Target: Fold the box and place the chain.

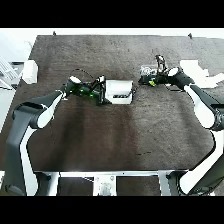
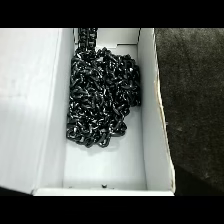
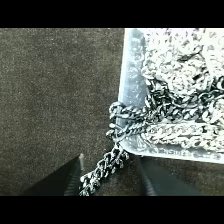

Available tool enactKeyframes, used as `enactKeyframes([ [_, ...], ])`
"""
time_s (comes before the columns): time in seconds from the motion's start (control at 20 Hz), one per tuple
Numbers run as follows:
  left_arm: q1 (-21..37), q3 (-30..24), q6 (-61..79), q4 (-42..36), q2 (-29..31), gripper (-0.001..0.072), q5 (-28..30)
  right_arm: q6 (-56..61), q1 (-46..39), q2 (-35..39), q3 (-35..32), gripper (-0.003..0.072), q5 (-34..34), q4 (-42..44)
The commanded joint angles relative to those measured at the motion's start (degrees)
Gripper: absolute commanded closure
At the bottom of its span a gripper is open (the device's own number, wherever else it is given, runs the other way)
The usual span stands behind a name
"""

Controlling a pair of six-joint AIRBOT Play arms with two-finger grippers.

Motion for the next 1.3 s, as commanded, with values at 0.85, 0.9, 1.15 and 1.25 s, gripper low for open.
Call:
enactKeyframes([
  [0.85,0.1,0.0,0.0,0.0,0.0,0.0476,-0.2,8.7,3.9,-2.4,2.4,0.0682,3.4,-8.1],
  [0.9,0.1,0.0,0.0,0.0,0.0,0.0476,-0.2,8.7,4.3,-2.1,2.9,0.0684,3.6,-8.6],
  [1.15,0.1,0.0,0.0,0.0,0.0,0.0476,-0.2,9.7,5.4,8.7,3.0,0.0685,3.6,-13.5],
  [1.25,0.1,0.0,0.0,0.0,0.0,0.0477,-0.2,11.5,6.1,15.2,3.0,0.0685,3.6,-17.9],
])
